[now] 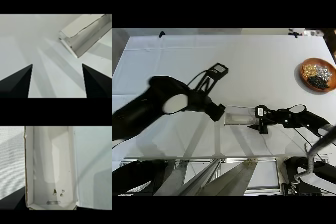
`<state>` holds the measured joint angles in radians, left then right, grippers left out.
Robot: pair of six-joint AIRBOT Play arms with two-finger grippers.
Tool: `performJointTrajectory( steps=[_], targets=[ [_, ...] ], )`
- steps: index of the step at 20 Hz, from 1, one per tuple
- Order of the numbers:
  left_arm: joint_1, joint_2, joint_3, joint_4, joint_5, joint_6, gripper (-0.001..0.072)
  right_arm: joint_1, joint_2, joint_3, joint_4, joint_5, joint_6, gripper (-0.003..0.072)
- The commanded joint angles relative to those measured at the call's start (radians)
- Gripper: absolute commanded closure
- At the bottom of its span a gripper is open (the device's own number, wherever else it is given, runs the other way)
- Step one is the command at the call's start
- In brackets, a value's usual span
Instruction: Fold the box and place the chain.
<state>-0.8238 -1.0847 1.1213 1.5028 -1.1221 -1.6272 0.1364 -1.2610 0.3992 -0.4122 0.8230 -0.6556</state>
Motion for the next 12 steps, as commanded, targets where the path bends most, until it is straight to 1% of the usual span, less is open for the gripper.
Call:
performJointTrajectory(
  steps=[1, 2, 4, 5, 7, 8, 9, 10, 12],
  targets=[
    [-0.001, 0.184, -0.006, 0.05, 0.004, 0.208, 0.0014, -0.001, 0.0, 0.0, 0.0, 0.0, 0.0, 0.0227],
    [-0.001, 0.225, -0.017, 0.037, 0.0, 0.288, 0.0031, -0.001, 0.0, 0.0, 0.0, 0.0, 0.0, 0.0227],
    [-0.001, 0.289, -0.073, -0.035, 0.0, 0.467, 0.0082, -0.001, 0.0, 0.0, 0.0, 0.0, 0.0, 0.0227],
    [-0.001, 0.306, -0.119, -0.078, 0.0, 0.549, 0.0081, -0.001, 0.0, 0.0, 0.0, 0.0, 0.0, 0.0227],
    [0.0, 0.304, -0.23, -0.126, 0.005, 0.637, 0.0072, -0.001, 0.0, 0.0, 0.0, 0.0, 0.0, 0.0227],
    [0.006, 0.299, -0.302, -0.165, 0.04, 0.692, 0.0071, -0.001, 0.0, 0.0, 0.0, 0.0, 0.0, 0.0227],
    [0.037, 0.297, -0.371, -0.218, 0.095, 0.757, 0.005, 0.0, 0.0, 0.0, 0.0, -0.001, 0.0, 0.0227],
    [0.062, 0.286, -0.441, -0.274, 0.169, 0.846, 0.0008, -0.001, 0.0, 0.0, 0.0, 0.0, 0.0, 0.0227],
    [0.101, 0.232, -0.529, -0.348, 0.299, 1.085, 0.001, -0.001, 0.0, 0.0, 0.0, 0.0, 0.0, 0.0227]
  ],
)
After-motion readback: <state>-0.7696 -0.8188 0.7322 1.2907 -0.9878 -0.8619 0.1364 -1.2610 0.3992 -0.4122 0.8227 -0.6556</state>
